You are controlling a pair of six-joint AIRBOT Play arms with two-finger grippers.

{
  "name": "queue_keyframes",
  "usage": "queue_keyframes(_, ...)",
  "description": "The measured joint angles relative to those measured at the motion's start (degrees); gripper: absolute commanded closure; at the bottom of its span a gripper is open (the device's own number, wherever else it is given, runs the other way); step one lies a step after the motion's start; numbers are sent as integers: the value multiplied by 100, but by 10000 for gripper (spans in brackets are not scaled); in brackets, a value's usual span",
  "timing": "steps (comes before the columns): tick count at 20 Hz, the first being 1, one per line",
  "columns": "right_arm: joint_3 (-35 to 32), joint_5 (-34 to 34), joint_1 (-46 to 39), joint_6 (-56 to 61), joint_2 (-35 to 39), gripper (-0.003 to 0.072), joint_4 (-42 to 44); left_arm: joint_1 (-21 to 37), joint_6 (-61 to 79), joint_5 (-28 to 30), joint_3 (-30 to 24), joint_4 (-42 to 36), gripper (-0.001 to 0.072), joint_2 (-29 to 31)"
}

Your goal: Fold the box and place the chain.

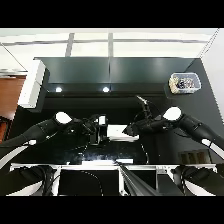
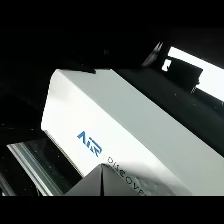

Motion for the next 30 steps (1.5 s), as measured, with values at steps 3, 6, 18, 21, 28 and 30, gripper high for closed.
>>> queue_keyframes(3,450,654,-315,-79,243,681,-44,0,-2,-52,0,-22,383,4)
queue_keyframes(6,916,1589,-929,-87,632,680,-39,7,0,-57,0,-17,224,44)
queue_keyframes(18,1272,2815,-2973,168,2022,680,-918,-229,-2424,-225,308,1541,-2,1228)
queue_keyframes(21,1246,2588,-3032,170,2059,680,-951,-715,-2664,92,804,1268,-2,748)
queue_keyframes(28,1235,2485,-3064,164,2081,680,-1071,-1141,-3051,42,1943,1235,-2,-566)
queue_keyframes(30,1233,2474,-3064,155,2081,680,-1095,-1161,-3112,-138,2063,1311,-1,-723)
